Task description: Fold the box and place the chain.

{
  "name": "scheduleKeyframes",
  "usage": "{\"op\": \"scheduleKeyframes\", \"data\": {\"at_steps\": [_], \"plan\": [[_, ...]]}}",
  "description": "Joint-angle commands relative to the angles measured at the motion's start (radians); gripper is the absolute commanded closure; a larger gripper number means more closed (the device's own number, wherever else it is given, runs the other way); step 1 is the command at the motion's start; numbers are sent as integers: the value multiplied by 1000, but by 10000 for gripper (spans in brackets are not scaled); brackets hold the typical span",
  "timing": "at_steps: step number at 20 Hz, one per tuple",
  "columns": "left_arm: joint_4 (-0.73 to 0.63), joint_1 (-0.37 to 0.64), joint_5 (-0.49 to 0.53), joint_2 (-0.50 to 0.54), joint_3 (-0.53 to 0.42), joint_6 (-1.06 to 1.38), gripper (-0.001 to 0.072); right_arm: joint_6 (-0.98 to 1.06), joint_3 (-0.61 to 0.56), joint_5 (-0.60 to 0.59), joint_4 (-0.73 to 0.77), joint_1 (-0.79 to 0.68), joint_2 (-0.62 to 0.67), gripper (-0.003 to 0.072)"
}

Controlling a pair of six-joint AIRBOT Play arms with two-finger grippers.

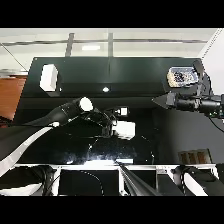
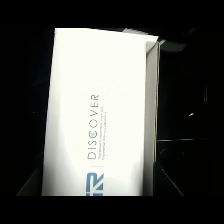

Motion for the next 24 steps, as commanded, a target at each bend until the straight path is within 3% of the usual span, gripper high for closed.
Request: {"op": "scheduleKeyframes", "data": {"at_steps": [1, 3, 4, 5, 6, 9, 12, 18, 24], "plan": [[1, -20, 35, -15, 0, -1, -2, 0, 1, 0, 0, -1, 1, 644], [21, -19, 36, -15, 0, -2, 11, 0, 1, -1, 2, -1, 1, 643], [31, -20, 36, -15, 0, -22, 118, 0, 1, -2, 3, -1, 1, 644], [53, -19, 35, -13, 1, -61, 329, 0, 1, -2, 3, -1, 1, 644], [92, -15, 35, -6, 1, -113, 384, 0, 1, -2, 4, -1, 1, 644], [219, 43, -21, 43, 1, -286, 384, 0, 1, -1, 11, -14, 1, 644], [250, 179, -150, 124, 0, -391, 384, 0, 1, 0, 34, -66, 2, 643], [388, 553, -288, 299, -2, -700, 417, -11, 1, -2, 26, -134, 2, 644], [407, 914, -307, 375, -67, -872, 417, -26, 1, -3, 26, -134, 2, 644]]}}
